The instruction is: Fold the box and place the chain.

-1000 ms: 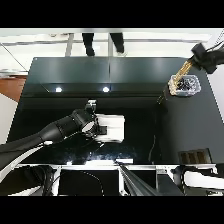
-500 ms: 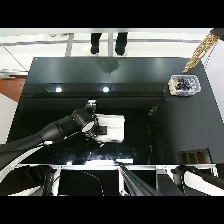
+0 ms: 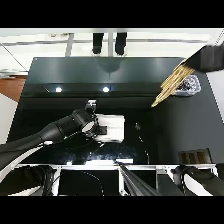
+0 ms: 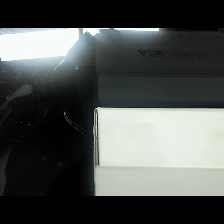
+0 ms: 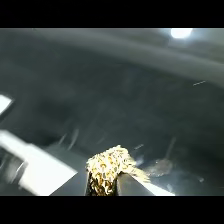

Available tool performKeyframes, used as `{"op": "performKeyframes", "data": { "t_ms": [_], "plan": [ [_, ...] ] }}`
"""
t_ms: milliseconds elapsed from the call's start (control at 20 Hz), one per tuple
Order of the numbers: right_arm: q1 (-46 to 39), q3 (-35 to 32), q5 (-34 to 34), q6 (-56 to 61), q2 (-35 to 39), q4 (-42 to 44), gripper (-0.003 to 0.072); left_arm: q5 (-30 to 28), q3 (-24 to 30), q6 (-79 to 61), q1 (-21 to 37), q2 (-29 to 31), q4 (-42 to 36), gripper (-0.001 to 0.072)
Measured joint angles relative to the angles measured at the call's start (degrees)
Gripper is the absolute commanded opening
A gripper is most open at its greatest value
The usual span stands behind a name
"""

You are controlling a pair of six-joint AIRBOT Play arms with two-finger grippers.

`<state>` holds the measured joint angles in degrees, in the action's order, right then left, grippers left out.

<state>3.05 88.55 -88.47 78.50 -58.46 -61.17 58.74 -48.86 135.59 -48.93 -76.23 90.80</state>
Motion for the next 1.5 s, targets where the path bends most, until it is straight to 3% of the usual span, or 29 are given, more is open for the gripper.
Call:
{"op": "performKeyframes", "data": {
  "t_ms": [400,800,1150,1500],
  "plan": [
    [16.9,-8.8,0.7,1.2,1.4,3.6,0.0042,0.0,0.0,0.0,0.0,0.0,0.0,0.0028],
    [28.3,-14.9,12.7,2.9,0.7,7.2,0.0041,0.0,0.0,0.0,0.0,0.0,0.0,0.0028],
    [32.3,-23.4,18.8,4.2,-1.3,7.0,0.0042,0.0,0.0,0.0,0.0,0.0,0.0,0.0028],
    [32.8,-25.9,18.8,6.1,-1.6,3.3,0.0042,0.0,0.0,0.0,0.0,0.0,0.0,0.0028]
  ]
}}
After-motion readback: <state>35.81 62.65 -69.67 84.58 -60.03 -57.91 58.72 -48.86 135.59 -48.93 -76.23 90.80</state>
